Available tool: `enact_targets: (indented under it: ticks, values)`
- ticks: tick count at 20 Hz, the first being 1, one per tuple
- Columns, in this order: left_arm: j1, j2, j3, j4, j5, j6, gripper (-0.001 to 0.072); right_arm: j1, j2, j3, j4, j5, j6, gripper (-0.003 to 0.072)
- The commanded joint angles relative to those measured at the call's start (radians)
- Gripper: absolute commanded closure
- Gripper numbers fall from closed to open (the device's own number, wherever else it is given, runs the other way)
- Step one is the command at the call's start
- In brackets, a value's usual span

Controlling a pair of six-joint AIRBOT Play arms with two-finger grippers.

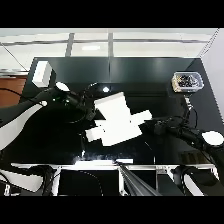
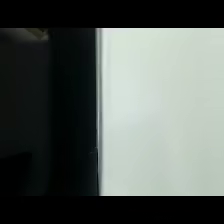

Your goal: Fold the box and place the chain.

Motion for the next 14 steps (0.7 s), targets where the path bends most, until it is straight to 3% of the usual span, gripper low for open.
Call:
enact_targets:
  ticks: [1, 5, 6, 8, 14]
  values:
    - [-0.002, 0.019, 0.032, 0.011, 0.001, 0.048, 0.0682, -0.043, 0.002, 0.093, -0.096, 0.071, -0.003, 0.0067]
    - [-0.095, 0.114, 0.038, 0.165, 0.066, 0.070, 0.0686, -0.072, 0.002, 0.277, -0.474, 0.215, -0.098, 0.0067]
    - [-0.137, 0.139, 0.032, 0.248, 0.138, 0.071, 0.0685, -0.071, 0.001, 0.279, -0.491, 0.222, -0.171, 0.0067]
    - [-0.198, 0.163, 0.008, 0.269, 0.268, 0.073, 0.0685, -0.052, -0.012, 0.271, -0.489, 0.237, -0.311, 0.0067]
    - [-0.266, 0.166, -0.056, 0.260, 0.346, 0.116, 0.0683, 0.064, -0.067, 0.241, -0.490, 0.229, -0.391, 0.0067]
